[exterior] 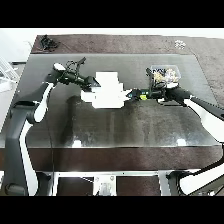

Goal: Fold the box and place the chain.

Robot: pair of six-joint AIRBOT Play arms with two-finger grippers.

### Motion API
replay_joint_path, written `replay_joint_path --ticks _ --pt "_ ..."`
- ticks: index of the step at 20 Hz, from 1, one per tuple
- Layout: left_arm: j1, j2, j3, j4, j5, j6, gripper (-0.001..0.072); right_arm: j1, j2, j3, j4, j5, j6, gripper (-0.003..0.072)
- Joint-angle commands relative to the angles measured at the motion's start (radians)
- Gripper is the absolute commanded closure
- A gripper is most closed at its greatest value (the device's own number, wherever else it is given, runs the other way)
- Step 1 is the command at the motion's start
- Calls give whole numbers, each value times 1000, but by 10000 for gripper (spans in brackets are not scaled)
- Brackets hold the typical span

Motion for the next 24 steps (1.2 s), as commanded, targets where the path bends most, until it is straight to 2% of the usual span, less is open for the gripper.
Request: replay_joint_path --ticks 1,3,5,11,12,15,16,19,20,24 --pt "0 -3 0 -3 -4 6 299 0 0 0 0 -3 0 679" --pt "0 -3 0 -5 -3 21 301 0 0 0 0 -3 0 680" --pt "0 -3 0 -19 -2 26 358 0 0 0 0 -3 0 680" --pt "0 -3 0 -54 -1 29 362 1 0 0 0 -3 0 680" --pt "0 -3 0 -54 -6 30 466 1 0 0 -1 -3 0 679" --pt "0 -3 0 -56 -5 51 492 1 0 0 -1 -3 0 680" --pt "0 -3 0 -56 -4 55 590 1 0 0 -1 -3 0 680" --pt "0 -3 0 -56 -3 67 594 1 0 0 -6 -3 0 679" --pt "0 -3 0 -56 -2 76 691 1 0 -1 -8 -3 0 679" --pt "0 -3 0 -56 7 81 691 0 0 -7 -8 -3 0 680"
